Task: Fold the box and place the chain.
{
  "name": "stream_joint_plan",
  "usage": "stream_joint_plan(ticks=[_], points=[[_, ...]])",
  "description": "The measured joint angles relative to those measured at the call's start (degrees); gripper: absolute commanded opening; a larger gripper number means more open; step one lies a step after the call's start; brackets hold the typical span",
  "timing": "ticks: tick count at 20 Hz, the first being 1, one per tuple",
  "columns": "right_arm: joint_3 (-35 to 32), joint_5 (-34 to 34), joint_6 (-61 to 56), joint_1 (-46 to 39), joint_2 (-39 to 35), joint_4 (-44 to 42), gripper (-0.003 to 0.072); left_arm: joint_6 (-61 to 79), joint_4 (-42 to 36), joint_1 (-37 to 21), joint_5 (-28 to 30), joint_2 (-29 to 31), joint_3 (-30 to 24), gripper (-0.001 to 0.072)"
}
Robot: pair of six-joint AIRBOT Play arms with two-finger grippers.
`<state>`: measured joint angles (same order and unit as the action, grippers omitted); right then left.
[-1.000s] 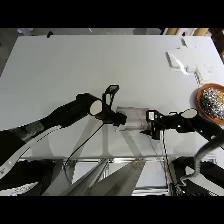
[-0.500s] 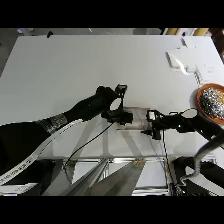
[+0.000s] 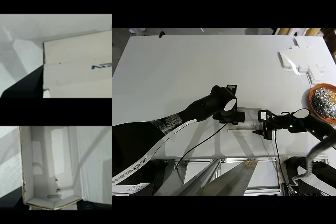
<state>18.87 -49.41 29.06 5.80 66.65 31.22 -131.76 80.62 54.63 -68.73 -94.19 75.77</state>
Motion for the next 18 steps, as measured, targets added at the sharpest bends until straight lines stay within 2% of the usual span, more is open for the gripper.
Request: stream_joint_plan(ticks=[4,10,18], points=[[0.0,-0.02,-0.02,0.0,0.0,0.0,0.0415,-1.42,2.91,0.02,-2.64,-0.33,0.0,0.029],[0.0,-0.09,-0.02,0.02,0.0,0.02,0.0415,-2.01,2.08,0.35,-3.89,-2.34,0.13,0.0281],[0.0,-0.13,-0.09,0.02,0.0,0.02,0.0415,-2.21,1.64,0.2,-7.26,-5.05,3.54,0.0269]])
